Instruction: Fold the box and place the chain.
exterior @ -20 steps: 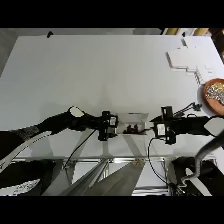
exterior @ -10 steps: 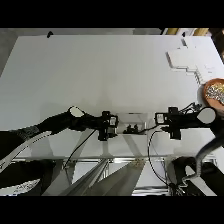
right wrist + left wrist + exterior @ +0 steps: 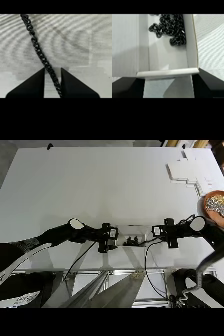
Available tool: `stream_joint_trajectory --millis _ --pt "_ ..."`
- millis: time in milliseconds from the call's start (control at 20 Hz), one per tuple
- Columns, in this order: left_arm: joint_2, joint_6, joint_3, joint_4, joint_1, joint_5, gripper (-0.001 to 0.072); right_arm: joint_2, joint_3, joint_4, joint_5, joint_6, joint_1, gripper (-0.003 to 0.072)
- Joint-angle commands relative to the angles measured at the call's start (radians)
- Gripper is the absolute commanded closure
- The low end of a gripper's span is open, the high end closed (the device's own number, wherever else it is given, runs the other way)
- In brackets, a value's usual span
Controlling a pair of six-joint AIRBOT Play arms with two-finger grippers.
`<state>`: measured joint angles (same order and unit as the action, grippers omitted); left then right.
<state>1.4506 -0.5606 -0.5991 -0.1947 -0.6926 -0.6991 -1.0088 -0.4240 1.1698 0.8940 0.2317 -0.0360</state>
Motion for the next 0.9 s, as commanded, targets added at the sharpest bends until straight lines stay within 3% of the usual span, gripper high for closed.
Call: stream_joint_trajectory --millis 0,50,100,400,650,850 --pt "-0.001 0.0 0.0 0.0 0.0 0.0 0.0337 -0.018 0.001 -0.002 -0.01 0.017 0.001 0.0547" --pt "-0.001 0.0 0.0 0.0 0.0 0.0 0.0337 -0.017 0.001 0.005 0.007 0.017 0.001 0.0634" --pt "-0.001 0.0 0.0 0.0 0.0 0.0 0.0337 -0.015 0.001 0.012 0.021 0.016 0.0 0.0669" --pt "-0.001 0.0 0.0 0.0 0.0 0.0 0.0337 0.214 0.001 -0.035 0.088 -0.084 0.0 0.067" --pt "-0.001 0.0 0.0 0.0 0.0 0.0 0.0337 0.415 0.001 -0.304 0.206 -0.092 0.0 0.0669" --pt "-0.001 0.0 0.0 0.0 0.0 0.0 0.0337 0.464 0.001 -0.517 0.283 -0.06 -0.024 0.0669"
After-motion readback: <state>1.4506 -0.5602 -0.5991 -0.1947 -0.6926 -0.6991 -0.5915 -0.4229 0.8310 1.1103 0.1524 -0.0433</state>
